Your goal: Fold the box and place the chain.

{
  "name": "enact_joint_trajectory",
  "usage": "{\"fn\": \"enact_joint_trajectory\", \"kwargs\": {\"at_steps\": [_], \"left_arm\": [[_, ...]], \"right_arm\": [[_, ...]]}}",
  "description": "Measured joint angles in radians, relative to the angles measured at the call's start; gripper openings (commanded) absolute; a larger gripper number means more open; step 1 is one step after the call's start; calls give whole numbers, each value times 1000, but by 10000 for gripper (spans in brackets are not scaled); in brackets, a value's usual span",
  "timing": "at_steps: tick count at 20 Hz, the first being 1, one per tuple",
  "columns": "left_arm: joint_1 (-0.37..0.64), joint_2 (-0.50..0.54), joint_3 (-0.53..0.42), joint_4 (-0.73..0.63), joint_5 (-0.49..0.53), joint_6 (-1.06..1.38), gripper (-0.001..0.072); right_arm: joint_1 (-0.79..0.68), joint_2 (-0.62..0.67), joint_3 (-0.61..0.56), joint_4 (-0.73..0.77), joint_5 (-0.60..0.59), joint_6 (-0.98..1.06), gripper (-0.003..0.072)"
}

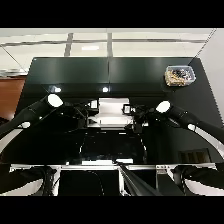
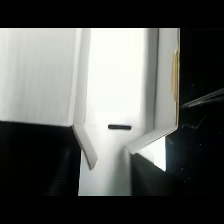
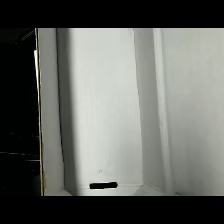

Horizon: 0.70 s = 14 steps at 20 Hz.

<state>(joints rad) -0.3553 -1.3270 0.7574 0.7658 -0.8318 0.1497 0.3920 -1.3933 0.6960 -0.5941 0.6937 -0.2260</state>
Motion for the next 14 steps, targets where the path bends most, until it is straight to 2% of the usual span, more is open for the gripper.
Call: {"fn": "enact_joint_trajectory", "kwargs": {"at_steps": [1, 14], "left_arm": [[0, -2, 0, -23, -6, 2, 239], [-29, -33, 0, -178, -20, 9, 242]], "right_arm": [[0, 0, 0, 0, 0, 0, 160], [0, 0, 0, -1, 0, -1, 159]]}}
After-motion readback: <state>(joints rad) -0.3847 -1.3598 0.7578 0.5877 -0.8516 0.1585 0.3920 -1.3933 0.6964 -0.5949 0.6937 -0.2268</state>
